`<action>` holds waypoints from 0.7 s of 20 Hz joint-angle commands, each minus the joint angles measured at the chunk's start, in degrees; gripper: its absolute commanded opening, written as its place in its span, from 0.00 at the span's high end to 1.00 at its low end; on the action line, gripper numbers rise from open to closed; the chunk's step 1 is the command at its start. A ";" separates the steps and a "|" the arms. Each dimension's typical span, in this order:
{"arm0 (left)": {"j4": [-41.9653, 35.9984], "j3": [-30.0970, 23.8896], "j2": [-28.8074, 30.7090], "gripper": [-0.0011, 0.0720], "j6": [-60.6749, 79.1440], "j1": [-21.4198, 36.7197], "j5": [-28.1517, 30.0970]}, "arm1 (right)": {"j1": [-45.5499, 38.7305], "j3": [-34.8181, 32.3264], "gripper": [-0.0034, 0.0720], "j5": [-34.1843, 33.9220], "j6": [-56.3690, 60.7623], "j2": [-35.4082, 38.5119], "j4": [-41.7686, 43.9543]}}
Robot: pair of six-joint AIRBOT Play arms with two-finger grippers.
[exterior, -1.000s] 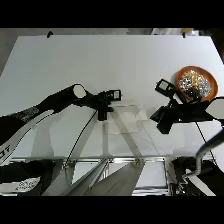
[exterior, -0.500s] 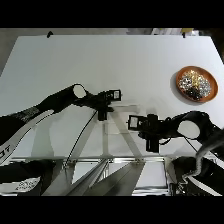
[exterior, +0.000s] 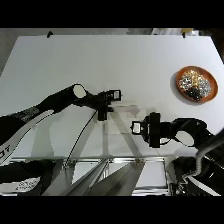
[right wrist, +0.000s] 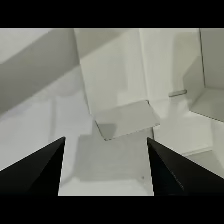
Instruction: Fold the box and place the chain.
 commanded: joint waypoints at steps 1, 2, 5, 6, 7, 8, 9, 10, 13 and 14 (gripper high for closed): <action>0.00 0.00 -0.04 0.97 0.02 -0.04 0.00 | -0.48 -6.19 0.11 -7.96 -8.35 0.94 1.27; 0.00 -0.02 -0.04 0.97 0.02 -0.02 0.02 | -0.48 -7.63 0.04 -10.43 -9.88 0.94 2.45; 0.00 0.00 -0.04 0.97 0.02 -0.02 0.00 | 0.52 -9.31 0.04 -16.65 -9.94 0.94 2.78; 0.00 0.00 -0.04 0.97 0.02 -0.02 0.00 | 1.55 -9.31 0.04 -18.40 -9.92 0.87 2.86; 0.00 0.00 -0.04 0.97 0.02 -0.02 0.02 | 2.89 -9.31 0.04 -19.89 -9.92 0.76 3.63; -0.02 0.00 -0.04 0.97 0.02 -0.04 0.00 | 3.78 -9.31 0.04 -20.98 -9.92 0.59 4.09; 0.00 0.00 -0.04 0.97 0.02 -0.02 0.00 | 4.02 -9.31 0.04 -22.18 -9.92 0.26 4.07; 0.00 0.00 -0.04 0.97 0.02 -0.02 0.00 | 3.82 -9.31 0.04 -23.12 -9.90 0.07 3.91; 0.00 0.00 -0.04 0.97 0.02 -0.02 -0.02 | 3.13 -9.31 0.05 -24.11 -9.90 -2.03 3.91; 0.00 -0.02 -0.04 0.97 0.02 -0.02 0.00 | 3.13 -9.31 0.05 -24.06 -9.88 -3.17 3.93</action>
